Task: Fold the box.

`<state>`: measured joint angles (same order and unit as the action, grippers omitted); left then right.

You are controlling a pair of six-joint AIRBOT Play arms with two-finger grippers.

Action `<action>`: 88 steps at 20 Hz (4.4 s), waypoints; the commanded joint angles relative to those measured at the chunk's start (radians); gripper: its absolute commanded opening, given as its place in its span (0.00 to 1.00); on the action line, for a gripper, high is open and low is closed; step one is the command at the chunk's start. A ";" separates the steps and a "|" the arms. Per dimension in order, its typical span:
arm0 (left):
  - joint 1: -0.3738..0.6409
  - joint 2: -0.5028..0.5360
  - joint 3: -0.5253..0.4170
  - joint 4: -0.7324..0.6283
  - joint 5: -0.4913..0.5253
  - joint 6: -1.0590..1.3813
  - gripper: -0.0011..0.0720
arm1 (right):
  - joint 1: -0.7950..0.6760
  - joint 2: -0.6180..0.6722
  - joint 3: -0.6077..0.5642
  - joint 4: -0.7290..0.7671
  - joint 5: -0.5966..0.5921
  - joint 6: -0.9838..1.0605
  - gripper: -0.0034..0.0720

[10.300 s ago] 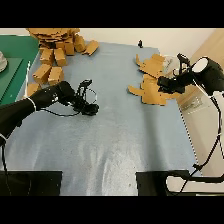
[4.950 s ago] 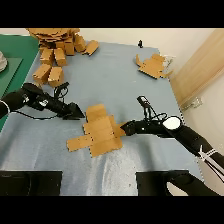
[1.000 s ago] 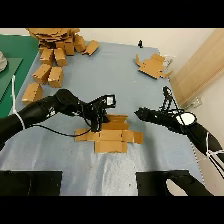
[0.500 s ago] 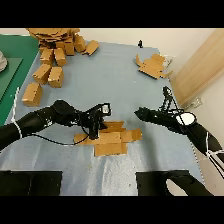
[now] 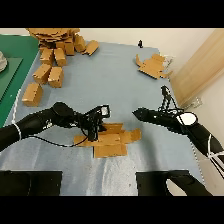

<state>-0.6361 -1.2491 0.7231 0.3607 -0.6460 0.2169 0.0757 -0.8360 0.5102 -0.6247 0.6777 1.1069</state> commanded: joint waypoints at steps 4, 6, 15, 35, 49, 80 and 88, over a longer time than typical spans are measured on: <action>0.002 0.000 -0.001 -0.001 0.000 0.000 0.03 | 0.091 0.096 -0.007 -0.207 0.334 0.223 0.05; 0.002 0.000 -0.001 -0.001 0.000 0.000 0.03 | 0.164 0.095 -0.040 -0.338 0.341 0.325 0.05; 0.001 0.000 -0.001 -0.002 0.000 -0.008 0.03 | 0.213 0.021 -0.065 -0.434 0.188 0.360 0.05; 0.000 -0.001 -0.001 -0.002 0.000 -0.034 0.03 | 0.245 0.208 -0.132 -0.525 0.062 0.246 0.05; 0.000 0.000 0.001 -0.002 0.051 0.053 0.03 | 0.431 0.412 -0.132 -0.744 0.105 0.333 0.05; 0.002 -0.074 0.073 0.006 -0.019 0.018 0.03 | 0.583 0.398 -0.129 -0.726 0.283 0.273 0.05; 0.002 -0.074 0.073 0.006 -0.018 0.018 0.03 | 1.183 0.324 -0.156 -1.277 0.154 0.429 0.16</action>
<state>-0.6338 -1.3220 0.7956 0.3660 -0.6643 0.2356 1.0916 -0.4664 0.3626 -1.5970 0.9142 1.5043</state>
